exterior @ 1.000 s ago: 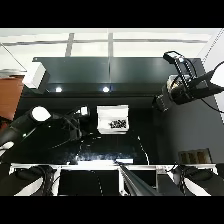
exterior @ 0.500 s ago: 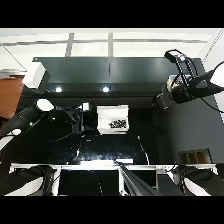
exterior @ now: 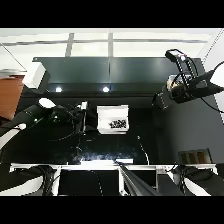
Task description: Fold the box and place the chain.
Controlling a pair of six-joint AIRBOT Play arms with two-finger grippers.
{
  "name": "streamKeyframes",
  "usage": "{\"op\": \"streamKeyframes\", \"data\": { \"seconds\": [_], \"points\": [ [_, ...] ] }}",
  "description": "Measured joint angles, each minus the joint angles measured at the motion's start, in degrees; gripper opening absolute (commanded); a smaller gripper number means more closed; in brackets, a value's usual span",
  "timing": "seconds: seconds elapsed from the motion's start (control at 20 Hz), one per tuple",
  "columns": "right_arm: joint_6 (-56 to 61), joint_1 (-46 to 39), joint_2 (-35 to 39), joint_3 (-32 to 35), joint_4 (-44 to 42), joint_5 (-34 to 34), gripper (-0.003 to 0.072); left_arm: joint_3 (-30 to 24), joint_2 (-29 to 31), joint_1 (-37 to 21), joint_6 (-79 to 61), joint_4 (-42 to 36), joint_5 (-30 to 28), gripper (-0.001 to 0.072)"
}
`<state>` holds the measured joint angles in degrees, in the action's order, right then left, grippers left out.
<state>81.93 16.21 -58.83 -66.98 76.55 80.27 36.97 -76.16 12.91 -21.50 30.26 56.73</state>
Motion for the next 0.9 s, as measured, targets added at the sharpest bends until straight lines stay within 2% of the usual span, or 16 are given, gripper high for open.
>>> {"op": "streamKeyframes", "data": {
  "seconds": [0.5, 0.9],
  "points": [
    [0.3, 0.0, 0.0, 0.0, 0.0, -1.7, 0.0701, 0.3, -1.0, 0.0, -1.2, -2.4, 1.3, 0.0710],
    [0.3, 0.0, 0.0, 0.0, 0.0, -1.9, 0.0701, 0.3, -1.1, 0.0, 0.4, 0.6, 2.2, 0.0714]
  ]
}}
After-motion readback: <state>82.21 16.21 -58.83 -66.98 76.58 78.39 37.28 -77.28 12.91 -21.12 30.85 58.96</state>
